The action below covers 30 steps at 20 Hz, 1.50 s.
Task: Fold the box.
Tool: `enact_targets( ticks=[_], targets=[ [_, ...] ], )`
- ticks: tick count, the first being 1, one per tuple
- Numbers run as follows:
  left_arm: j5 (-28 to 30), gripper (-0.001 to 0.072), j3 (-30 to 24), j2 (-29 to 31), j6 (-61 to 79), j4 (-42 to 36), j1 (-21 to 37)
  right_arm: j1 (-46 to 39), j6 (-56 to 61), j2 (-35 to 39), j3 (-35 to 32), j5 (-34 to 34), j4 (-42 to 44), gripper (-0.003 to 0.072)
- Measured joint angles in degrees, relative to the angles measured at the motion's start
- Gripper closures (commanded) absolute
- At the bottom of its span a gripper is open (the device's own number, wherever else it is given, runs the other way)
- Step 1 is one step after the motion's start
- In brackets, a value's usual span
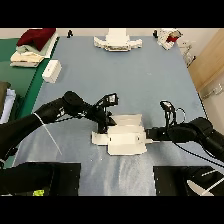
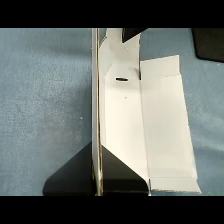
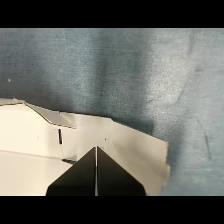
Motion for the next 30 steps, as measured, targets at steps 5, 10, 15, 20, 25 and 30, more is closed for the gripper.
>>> enact_targets(
  ticks=[5,10,15,20,25,30],
  targets=[
    [1.5,0.0696,-1.7,-0.1,0.2,0.2,-0.7,0.0,0.0,0.0,0.1,-0.3,0.0,0.0683],
    [1.4,0.0696,-2.1,0.2,0.2,0.3,-1.3,0.0,0.0,0.0,0.1,-0.4,-0.6,0.0683],
    [4.2,0.07,-2.1,4.8,0.2,0.6,-1.4,0.0,1.8,0.0,0.2,-0.4,-4.0,0.0683],
    [10.4,0.0701,-5.0,12.9,1.1,1.7,-4.4,0.0,10.1,0.0,2.5,-0.3,-14.9,0.0683],
    [23.9,0.0699,-12.2,16.5,3.3,2.0,-13.4,0.0,17.7,0.0,7.0,0.7,-26.0,0.0683],
    [35.8,0.0697,-16.2,15.7,4.7,1.7,-19.4,0.0,19.8,0.0,9.1,1.2,-29.2,0.0683]
  ],
)
